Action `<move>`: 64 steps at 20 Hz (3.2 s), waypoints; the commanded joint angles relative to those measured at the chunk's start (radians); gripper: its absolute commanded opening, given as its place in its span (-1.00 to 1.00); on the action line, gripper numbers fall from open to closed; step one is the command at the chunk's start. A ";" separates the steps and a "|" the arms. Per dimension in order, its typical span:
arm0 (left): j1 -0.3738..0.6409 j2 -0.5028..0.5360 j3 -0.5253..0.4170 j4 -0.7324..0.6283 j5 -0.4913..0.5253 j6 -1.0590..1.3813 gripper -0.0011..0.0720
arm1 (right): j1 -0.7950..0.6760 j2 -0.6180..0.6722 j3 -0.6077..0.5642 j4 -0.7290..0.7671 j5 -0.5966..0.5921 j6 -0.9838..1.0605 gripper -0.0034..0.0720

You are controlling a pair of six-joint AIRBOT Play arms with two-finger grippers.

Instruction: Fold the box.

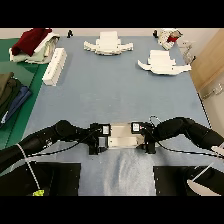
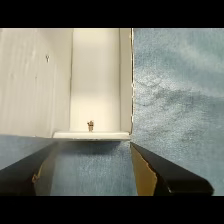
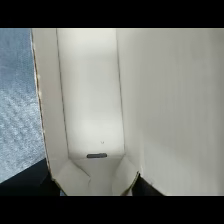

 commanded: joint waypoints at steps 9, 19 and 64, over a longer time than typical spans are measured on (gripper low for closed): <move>-0.032 -0.096 -0.003 -0.203 0.023 0.232 0.91 | 0.001 0.000 0.000 0.000 0.000 0.000 0.45; -0.032 -0.132 0.022 -0.180 0.049 0.164 0.61 | 0.001 0.000 0.000 0.000 0.000 0.000 0.45; -0.031 -0.152 0.042 -0.116 0.023 0.118 0.34 | 0.001 0.022 0.007 -0.055 -0.011 0.087 0.99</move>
